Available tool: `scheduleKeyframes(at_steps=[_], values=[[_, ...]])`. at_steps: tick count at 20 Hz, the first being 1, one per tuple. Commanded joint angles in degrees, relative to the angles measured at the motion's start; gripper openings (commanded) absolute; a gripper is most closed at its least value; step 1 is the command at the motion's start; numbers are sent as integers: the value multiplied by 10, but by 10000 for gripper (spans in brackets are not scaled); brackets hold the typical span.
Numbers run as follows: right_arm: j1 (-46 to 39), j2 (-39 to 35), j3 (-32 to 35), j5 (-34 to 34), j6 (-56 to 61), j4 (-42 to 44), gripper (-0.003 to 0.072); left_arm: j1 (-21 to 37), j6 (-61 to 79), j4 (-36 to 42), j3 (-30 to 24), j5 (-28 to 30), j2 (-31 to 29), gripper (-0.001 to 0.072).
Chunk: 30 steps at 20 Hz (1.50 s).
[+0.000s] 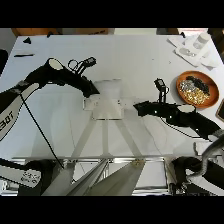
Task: Fold the box and place the chain.
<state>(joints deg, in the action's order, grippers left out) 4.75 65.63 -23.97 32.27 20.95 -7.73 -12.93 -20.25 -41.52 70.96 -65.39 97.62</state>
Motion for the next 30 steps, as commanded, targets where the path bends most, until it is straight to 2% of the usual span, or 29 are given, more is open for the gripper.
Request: scheduleKeyframes(at_steps=[1,12,13,14,15,16,19,22,26,28,30], values=[[1,0,0,1,0,0,13,0,1,0,0,0,0,12],[1,0,0,2,0,0,22,0,1,0,0,0,0,11],[1,0,0,7,0,0,112,0,1,0,0,0,0,10],[0,0,0,13,0,0,292,0,1,-1,0,-2,0,10],[0,0,-1,14,0,2,424,0,1,0,0,-5,-1,9],[0,-3,-3,13,1,3,474,1,-6,0,0,-9,-6,5],[-25,-28,-9,39,30,5,474,5,-48,-13,0,-35,-55,3],[-94,-85,-9,74,47,2,474,8,-87,-79,0,-63,-153,1],[-214,-156,-9,177,48,-24,458,8,-80,-84,-4,-139,-271,-1],[-262,-179,-9,219,47,-49,458,9,-63,-57,-12,-181,-291,0],[-297,-188,-9,255,48,-73,457,6,-37,-11,-22,-206,-285,-1]])
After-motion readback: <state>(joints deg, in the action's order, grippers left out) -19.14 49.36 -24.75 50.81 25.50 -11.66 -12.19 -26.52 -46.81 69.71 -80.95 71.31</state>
